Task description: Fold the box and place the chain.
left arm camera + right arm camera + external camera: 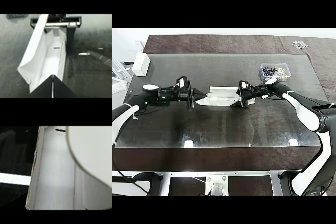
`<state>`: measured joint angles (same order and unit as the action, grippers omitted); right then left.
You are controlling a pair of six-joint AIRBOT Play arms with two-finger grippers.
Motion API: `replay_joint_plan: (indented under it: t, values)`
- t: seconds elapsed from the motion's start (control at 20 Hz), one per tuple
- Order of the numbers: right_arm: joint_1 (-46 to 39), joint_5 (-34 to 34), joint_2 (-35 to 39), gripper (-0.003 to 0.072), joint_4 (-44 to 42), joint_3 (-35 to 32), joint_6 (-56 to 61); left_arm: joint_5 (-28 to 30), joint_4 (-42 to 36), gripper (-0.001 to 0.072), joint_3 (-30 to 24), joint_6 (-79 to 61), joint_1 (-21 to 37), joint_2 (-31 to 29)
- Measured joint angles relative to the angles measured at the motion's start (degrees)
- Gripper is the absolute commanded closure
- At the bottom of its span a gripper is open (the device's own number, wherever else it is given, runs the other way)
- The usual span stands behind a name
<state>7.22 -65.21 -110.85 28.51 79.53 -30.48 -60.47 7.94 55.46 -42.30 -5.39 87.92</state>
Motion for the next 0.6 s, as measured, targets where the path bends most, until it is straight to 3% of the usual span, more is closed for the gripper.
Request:
replay_joint_plan:
  t: [0.25, 0.6]
  values:
    - [0.00, 0.00, 0.00, 0.0099, 0.02, 0.00, 0.00, 4.15, -1.42, 0.0693, -0.42, 1.97, -0.46, 0.61]
    - [0.00, 0.00, 0.00, 0.0099, 0.02, 0.00, 0.00, 5.90, 0.44, 0.0692, 9.92, 9.18, -3.80, 8.13]
